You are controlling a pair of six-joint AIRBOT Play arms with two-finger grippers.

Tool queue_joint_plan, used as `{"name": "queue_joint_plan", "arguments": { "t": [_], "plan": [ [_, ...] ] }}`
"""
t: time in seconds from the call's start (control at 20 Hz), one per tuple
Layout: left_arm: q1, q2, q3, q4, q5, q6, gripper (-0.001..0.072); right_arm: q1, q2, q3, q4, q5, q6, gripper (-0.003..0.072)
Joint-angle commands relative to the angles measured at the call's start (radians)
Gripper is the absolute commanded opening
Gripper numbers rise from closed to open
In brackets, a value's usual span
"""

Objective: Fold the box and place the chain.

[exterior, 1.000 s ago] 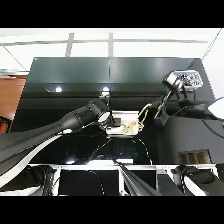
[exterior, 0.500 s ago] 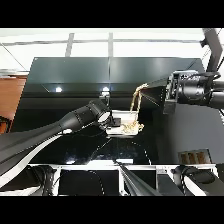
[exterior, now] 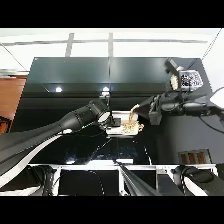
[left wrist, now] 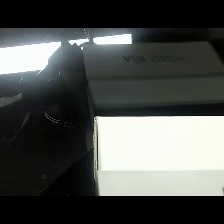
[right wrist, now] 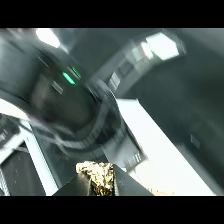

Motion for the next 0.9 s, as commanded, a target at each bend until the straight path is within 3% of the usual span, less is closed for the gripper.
{"name": "queue_joint_plan", "arguments": {
  "t": [0.0,0.15,0.2,0.25,0.3,0.45,0.55,0.7,0.85],
  "plan": [
    [0.001,0.0,0.001,0.0,0.0,0.0,0.0031,0.004,-0.007,-0.118,-0.031,-0.055,0.005,0.0017],
    [0.001,0.0,0.001,0.0,0.0,0.0,0.0032,0.005,-0.008,-0.159,-0.031,-0.081,0.006,0.0045],
    [0.001,0.0,0.001,0.0,0.0,0.0,0.0031,0.004,-0.008,-0.16,-0.031,-0.089,0.006,0.0279],
    [0.001,0.0,0.001,0.0,0.0,0.0,0.0031,-0.001,-0.008,-0.159,-0.035,-0.095,0.005,0.0452],
    [0.001,0.0,0.001,0.0,0.0,0.0,0.0032,-0.021,-0.008,-0.159,-0.054,-0.095,0.004,0.0509],
    [0.001,0.0,0.001,0.0,0.0,0.0,0.0031,-0.115,-0.008,-0.16,-0.263,-0.072,-0.01,0.051],
    [0.001,0.0,0.001,0.0,0.0,0.0,0.0031,-0.127,-0.008,-0.199,-0.438,-0.13,-0.024,0.0711],
    [0.001,0.0,0.001,0.0,0.0,0.0,0.0031,-0.114,-0.009,-0.305,-0.406,-0.256,-0.228,0.0709],
    [0.001,0.0,0.001,0.0,0.0,0.0,0.0032,-0.071,-0.009,-0.415,-0.321,-0.373,-0.601,0.0702]
  ]
}}
